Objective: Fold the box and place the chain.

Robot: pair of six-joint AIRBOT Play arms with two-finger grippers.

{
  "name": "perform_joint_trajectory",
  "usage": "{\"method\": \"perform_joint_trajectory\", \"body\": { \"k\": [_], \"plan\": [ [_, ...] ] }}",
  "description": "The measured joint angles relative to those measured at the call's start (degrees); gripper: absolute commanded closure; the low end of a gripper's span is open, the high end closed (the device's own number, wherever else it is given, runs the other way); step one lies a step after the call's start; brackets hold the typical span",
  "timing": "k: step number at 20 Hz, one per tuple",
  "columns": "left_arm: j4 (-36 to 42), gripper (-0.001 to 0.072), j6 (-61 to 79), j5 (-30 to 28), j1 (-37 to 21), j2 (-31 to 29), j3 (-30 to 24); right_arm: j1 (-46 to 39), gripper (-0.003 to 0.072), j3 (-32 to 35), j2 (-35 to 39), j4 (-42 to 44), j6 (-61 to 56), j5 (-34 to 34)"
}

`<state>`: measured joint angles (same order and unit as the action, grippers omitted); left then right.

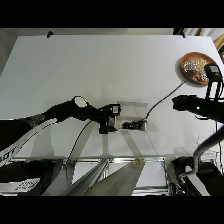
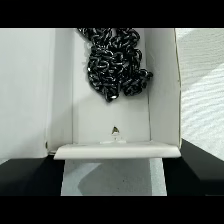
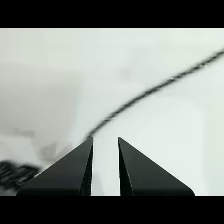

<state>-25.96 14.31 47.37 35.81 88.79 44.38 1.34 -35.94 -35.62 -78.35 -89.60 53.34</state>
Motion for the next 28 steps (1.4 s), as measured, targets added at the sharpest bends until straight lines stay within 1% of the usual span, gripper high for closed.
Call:
{"method": "perform_joint_trajectory", "body": {
  "k": [2,3,4,8,12,17,20,28],
  "plan": [
    [0.0,0.0573,0.0,0.0,0.0,0.0,0.0,-4.4,0.0501,-0.1,-4.8,-1.4,1.2,-2.1],
    [0.0,0.0573,0.0,0.0,0.0,0.0,0.0,-5.7,0.0433,-0.1,-7.5,-1.7,2.0,-3.0],
    [0.0,0.0573,0.0,0.0,0.0,0.0,0.0,-6.8,0.0390,-0.1,-10.7,-1.9,2.6,-3.9],
    [0.0,0.0573,0.0,0.0,0.0,0.0,0.0,-8.7,0.0386,-1.5,-22.7,-0.3,4.1,-7.3],
    [0.0,0.0573,0.0,0.0,0.0,0.0,0.0,-9.2,0.0388,-6.4,-31.5,2.2,5.3,-8.7],
    [0.0,0.0573,0.0,0.0,0.0,0.0,0.0,-9.4,0.0389,-13.4,-38.9,3.3,4.6,-7.9],
    [0.0,0.0573,0.0,0.0,0.0,0.0,0.0,-9.4,0.0389,-16.8,-42.5,3.3,3.8,-6.2],
    [0.0,0.0573,0.0,0.0,0.0,-0.1,0.0,-9.4,0.0390,-19.0,-47.6,2.1,0.0,-5.0]
  ]
}}
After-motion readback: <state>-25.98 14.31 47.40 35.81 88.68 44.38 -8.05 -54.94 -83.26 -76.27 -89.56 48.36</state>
